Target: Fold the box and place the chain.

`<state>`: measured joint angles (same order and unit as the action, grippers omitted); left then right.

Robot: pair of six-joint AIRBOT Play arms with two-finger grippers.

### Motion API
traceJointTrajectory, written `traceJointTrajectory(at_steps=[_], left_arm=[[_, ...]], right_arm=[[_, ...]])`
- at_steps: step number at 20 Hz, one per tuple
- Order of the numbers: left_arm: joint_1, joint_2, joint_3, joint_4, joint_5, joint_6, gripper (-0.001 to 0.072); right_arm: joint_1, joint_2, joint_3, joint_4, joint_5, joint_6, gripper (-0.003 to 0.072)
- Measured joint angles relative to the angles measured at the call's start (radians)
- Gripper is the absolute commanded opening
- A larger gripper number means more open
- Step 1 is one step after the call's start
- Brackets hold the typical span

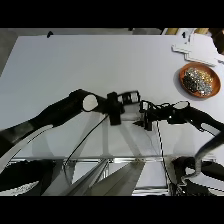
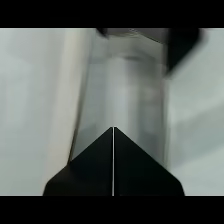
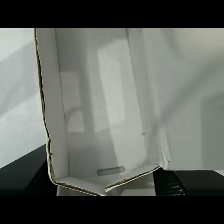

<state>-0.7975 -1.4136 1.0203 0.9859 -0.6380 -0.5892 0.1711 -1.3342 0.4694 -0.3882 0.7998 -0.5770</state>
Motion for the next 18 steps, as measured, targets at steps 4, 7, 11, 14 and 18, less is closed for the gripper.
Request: traceJointTrajectory(at_steps=[4,7,11,14,18], left_arm=[[0.072,-0.081,0.026,-0.076,0.123,-0.033,0.0003],[0.098,-0.127,0.034,-0.099,0.129,-0.040,0.0003],[0.114,-0.142,0.038,-0.099,0.087,-0.043,0.0005],[0.130,-0.075,0.039,-0.045,-0.014,-0.049,0.0006],[0.142,0.024,0.039,0.061,-0.206,-0.080,0.0006]], right_arm=[[0.000,0.000,0.000,0.000,0.000,0.000,0.0298],[0.000,0.000,0.000,0.000,0.000,0.000,0.0298],[0.000,0.000,0.000,0.000,0.000,0.000,0.0298],[0.000,0.000,0.000,0.000,0.000,0.000,0.0298],[0.000,0.000,0.000,0.000,0.000,0.000,0.0298]])
